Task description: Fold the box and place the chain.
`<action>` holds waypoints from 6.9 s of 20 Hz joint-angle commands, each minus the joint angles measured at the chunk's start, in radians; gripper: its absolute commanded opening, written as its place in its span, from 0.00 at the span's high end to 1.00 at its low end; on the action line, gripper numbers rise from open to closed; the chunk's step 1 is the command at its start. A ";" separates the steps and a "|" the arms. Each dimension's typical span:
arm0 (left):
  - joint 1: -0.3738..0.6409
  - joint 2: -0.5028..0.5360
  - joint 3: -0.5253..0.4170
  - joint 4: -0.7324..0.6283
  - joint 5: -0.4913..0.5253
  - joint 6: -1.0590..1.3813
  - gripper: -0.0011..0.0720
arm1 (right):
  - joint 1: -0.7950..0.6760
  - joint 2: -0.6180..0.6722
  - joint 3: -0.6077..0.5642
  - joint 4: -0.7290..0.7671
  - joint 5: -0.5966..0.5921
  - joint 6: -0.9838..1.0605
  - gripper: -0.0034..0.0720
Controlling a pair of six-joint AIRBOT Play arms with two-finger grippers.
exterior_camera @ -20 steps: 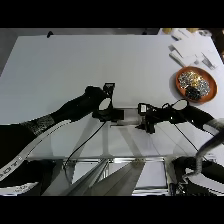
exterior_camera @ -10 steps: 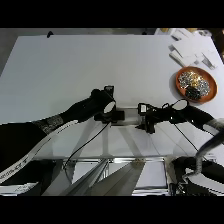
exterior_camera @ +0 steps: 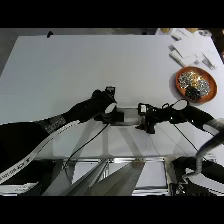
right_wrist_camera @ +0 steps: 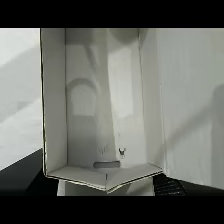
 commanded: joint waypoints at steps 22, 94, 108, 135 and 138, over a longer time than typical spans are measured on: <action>0.091 0.264 0.003 -0.061 -0.055 0.386 0.61 | 0.000 0.001 0.000 0.002 0.000 0.003 0.50; 0.348 0.099 -0.484 -1.152 0.334 2.823 0.83 | 0.000 0.001 0.000 0.002 0.000 0.003 0.50; 0.348 0.099 -0.484 -1.152 0.335 2.823 0.83 | 0.000 0.001 0.000 0.002 0.024 0.003 0.50; 0.348 0.099 -0.484 -1.152 0.334 2.823 0.83 | 0.000 0.553 0.000 -0.173 0.192 0.684 0.93; 0.348 0.099 -0.484 -1.152 0.334 2.823 0.83 | 0.000 0.538 0.000 0.029 0.042 0.656 0.93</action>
